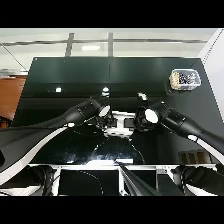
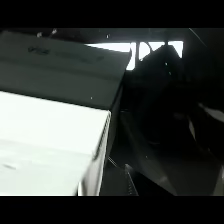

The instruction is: Fold the box and place the chain.

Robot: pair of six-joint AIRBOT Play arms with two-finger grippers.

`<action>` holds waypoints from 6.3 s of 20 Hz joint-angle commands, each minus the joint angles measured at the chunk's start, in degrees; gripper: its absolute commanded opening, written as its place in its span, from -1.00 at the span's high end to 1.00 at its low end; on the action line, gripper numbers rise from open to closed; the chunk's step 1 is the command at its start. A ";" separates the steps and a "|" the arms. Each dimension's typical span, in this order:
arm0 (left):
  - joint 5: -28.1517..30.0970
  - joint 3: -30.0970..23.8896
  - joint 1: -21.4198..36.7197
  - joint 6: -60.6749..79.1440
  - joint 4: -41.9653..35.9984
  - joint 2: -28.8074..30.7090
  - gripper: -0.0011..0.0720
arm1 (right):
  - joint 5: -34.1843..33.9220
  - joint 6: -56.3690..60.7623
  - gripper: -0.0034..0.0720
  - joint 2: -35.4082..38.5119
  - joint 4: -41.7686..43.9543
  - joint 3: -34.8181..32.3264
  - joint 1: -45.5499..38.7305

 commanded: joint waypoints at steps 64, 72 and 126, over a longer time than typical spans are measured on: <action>-0.15 0.04 -0.02 0.00 -0.02 0.00 0.90 | -10.08 -7.28 -0.97 -10.40 -0.28 26.84 -48.65; -0.15 0.04 -0.02 -0.02 -0.20 0.00 0.90 | 1.33 9.11 -0.77 -31.34 6.12 47.65 -50.66; -0.11 0.04 -0.04 0.00 -0.22 0.00 0.90 | 21.51 -49.62 0.79 21.90 24.76 32.15 -49.33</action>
